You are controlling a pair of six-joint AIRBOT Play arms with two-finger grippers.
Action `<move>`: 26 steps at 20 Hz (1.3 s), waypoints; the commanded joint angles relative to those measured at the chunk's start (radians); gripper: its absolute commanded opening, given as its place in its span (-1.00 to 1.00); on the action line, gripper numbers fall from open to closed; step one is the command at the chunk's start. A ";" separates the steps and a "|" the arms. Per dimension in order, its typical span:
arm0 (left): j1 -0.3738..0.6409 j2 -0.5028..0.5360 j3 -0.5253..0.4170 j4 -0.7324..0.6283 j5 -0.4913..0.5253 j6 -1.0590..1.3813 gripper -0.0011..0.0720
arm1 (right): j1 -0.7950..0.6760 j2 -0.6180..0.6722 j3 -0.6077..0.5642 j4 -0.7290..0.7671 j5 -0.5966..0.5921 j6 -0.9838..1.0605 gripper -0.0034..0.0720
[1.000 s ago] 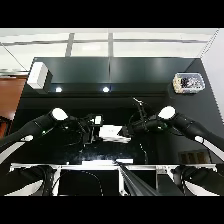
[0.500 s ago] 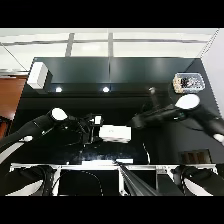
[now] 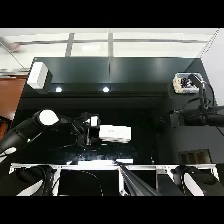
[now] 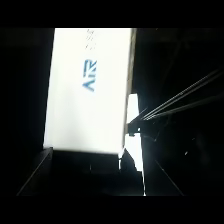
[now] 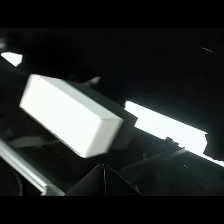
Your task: Fold the box and place the chain.
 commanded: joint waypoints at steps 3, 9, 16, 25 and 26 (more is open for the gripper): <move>-0.127 -0.062 0.076 -0.062 0.132 -0.034 0.99 | -0.039 0.026 -0.078 -0.034 -0.058 0.020 -0.90; -0.178 -0.248 0.219 -0.061 0.133 -0.103 0.97 | -0.039 0.026 -0.096 -0.033 -0.046 0.021 -0.90; -0.178 -0.311 0.251 -0.057 0.025 -0.140 0.96 | -0.039 0.026 -0.096 -0.034 -0.047 0.021 -0.90; -0.223 -0.311 0.251 -0.033 0.044 -0.142 0.97 | -0.039 0.026 -0.096 -0.034 -0.048 0.021 -0.90; -0.233 -0.311 0.250 -0.019 0.058 -0.142 0.97 | -0.039 0.026 -0.096 -0.034 -0.048 0.021 -0.90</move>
